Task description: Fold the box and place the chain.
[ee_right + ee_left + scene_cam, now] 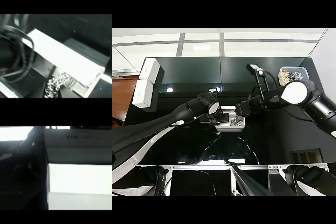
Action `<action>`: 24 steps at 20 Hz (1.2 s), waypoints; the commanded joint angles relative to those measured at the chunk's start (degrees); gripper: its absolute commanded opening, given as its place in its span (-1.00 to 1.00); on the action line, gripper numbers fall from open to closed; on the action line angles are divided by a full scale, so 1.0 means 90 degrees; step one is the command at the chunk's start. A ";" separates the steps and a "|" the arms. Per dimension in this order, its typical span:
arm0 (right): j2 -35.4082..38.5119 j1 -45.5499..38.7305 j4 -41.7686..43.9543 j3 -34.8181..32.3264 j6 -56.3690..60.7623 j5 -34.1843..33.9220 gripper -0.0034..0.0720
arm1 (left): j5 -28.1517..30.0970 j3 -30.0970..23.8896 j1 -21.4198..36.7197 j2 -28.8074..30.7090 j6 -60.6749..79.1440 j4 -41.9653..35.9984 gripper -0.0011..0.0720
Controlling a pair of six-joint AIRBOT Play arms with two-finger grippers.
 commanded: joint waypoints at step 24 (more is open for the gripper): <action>0.0112 -0.1656 -0.0867 -0.0663 -0.0610 0.0418 -0.25 | -0.0041 0.0005 0.0044 0.0002 0.0022 0.0090 -0.90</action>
